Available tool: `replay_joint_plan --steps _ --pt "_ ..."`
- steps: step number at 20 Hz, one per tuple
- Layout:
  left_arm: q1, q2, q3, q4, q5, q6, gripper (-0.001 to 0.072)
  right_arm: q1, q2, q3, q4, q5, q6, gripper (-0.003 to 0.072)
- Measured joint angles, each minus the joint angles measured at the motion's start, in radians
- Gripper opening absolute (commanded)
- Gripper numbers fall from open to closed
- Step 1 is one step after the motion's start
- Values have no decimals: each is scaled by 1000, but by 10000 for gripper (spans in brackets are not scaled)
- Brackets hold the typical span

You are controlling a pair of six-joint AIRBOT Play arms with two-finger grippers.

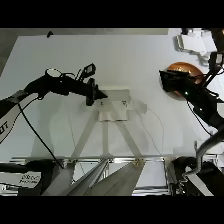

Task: Fold the box and place the chain.

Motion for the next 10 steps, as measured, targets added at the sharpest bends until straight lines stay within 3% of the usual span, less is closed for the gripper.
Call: replay_joint_plan --steps 10 --pt "-2 -100 0 -115 42 207 7 -4 1 0 -60 17 2 415"
